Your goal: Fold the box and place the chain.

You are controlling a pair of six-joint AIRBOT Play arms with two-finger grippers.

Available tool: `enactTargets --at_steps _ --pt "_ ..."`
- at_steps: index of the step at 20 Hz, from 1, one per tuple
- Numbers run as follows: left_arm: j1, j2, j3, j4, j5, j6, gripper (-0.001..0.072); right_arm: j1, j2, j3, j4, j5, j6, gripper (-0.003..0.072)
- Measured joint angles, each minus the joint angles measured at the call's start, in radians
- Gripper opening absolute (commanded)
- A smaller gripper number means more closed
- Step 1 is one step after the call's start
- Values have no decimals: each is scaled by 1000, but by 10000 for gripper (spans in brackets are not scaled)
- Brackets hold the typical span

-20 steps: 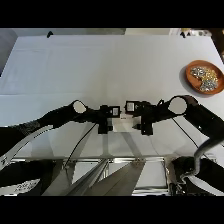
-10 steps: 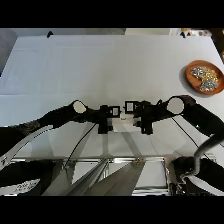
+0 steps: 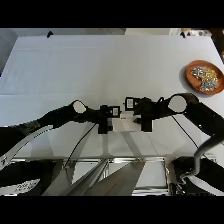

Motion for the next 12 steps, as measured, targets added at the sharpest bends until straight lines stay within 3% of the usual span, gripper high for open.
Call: enactTargets --at_steps 2,12 --pt "0 0 0 0 0 0 13 4 0 2 77 32 -33 419" --pt "0 0 0 0 0 -1 13 77 -31 3 171 -26 -79 419"
